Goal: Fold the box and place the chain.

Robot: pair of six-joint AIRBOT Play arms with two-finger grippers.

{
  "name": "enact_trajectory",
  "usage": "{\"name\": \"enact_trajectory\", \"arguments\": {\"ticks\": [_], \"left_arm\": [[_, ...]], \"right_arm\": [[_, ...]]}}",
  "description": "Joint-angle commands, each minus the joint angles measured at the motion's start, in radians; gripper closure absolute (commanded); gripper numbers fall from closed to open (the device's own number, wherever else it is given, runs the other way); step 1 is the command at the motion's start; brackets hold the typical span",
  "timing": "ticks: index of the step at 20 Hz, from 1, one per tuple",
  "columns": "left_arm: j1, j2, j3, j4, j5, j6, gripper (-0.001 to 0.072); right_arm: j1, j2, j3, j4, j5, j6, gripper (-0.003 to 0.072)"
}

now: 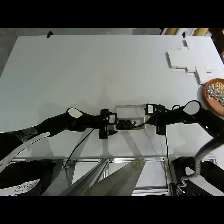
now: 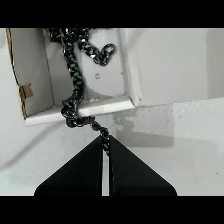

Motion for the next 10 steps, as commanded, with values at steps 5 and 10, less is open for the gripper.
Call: {"name": "enact_trajectory", "arguments": {"ticks": [5, 10], "left_arm": [[0.0, 0.0, 0.0, 0.0, 0.0, 0.0, 0.0659], [0.0, 0.0, 0.0, 0.0, 0.0, 0.0, 0.0659]], "right_arm": [[0.001, 0.246, 0.0, 0.005, 0.018, 0.071, 0.0666], [0.1, 0.278, 0.0, 0.205, 0.037, 0.069, 0.0666]]}}
